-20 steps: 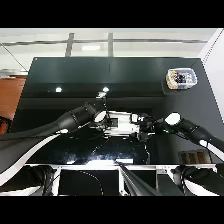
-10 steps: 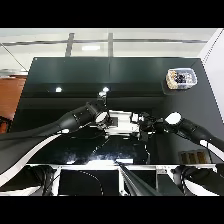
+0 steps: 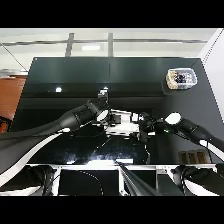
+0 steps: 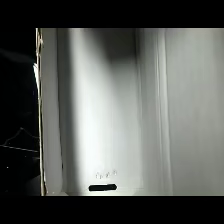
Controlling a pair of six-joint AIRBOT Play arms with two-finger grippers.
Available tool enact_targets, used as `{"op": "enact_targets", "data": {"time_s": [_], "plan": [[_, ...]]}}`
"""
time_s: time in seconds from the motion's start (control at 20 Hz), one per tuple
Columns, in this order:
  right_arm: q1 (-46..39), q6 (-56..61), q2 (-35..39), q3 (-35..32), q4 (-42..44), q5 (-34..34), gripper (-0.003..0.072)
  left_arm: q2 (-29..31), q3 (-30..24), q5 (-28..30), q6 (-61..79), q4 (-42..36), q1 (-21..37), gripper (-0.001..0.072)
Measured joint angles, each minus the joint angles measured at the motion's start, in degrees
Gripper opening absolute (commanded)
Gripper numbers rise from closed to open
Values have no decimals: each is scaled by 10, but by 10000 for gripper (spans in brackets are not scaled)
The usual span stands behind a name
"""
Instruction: Fold the box and place the chain.
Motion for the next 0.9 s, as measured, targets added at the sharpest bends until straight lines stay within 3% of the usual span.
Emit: {"op": "enact_targets", "data": {"time_s": [0.45, 0.5, 0.6, 0.7, 0.8, 0.9], "plan": [[0, 0, 0, 0, -1, -1, 467, -9, 0, -23, 5, 12, 0, 365], [0, 0, 0, 0, -1, -1, 467, -12, 0, -31, 5, 12, 0, 332], [0, 0, 0, 0, -1, -2, 467, -16, 1, -34, 5, 10, 0, 158], [0, 0, 0, 0, -1, -2, 467, -18, 1, -41, 6, 6, 0, 122], [0, -1, 0, 0, -1, -2, 467, -19, 2, -45, 9, 5, 0, 28], [0, -2, 0, 0, -1, -2, 467, -20, 3, -47, 8, 3, 0, 28]]}}
